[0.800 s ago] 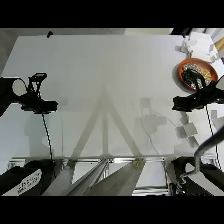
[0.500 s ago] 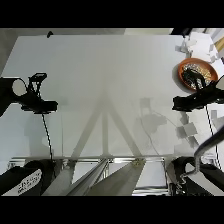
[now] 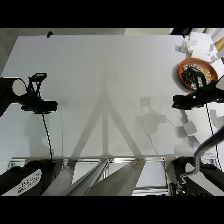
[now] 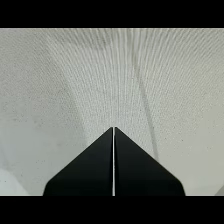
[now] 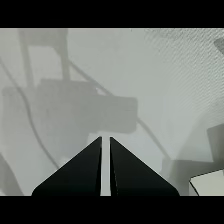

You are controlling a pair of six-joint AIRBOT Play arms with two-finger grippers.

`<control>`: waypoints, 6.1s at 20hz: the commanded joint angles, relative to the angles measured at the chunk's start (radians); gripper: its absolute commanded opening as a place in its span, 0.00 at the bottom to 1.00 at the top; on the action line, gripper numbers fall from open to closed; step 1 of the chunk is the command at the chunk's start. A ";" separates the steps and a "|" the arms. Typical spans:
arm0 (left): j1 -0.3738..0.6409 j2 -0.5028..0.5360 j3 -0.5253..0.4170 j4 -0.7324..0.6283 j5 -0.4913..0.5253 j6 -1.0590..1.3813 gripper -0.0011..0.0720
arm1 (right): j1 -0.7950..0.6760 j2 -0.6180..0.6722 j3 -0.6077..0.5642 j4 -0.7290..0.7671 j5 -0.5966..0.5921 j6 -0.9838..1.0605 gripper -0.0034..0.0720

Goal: Fold the box and place the chain.

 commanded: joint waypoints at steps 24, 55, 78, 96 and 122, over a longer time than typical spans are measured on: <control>0.001 0.000 0.000 0.000 0.000 0.000 0.03 | -0.468 -0.314 0.110 -0.799 -0.241 -0.177 0.62; 0.000 0.000 0.000 -0.078 0.032 0.011 0.09 | 0.246 0.061 -0.393 0.352 -0.556 -0.434 0.06; -0.349 -0.465 0.000 -1.240 0.270 1.038 0.87 | 0.261 0.061 -0.393 0.351 -0.554 -0.434 0.06; -0.381 -0.386 0.042 -1.195 0.212 1.567 0.02 | 0.261 0.169 -0.352 0.351 -0.288 -0.434 0.44; -0.527 -0.524 0.154 -1.261 0.438 2.034 0.02 | 0.261 0.555 -0.295 0.186 -0.087 -0.438 0.49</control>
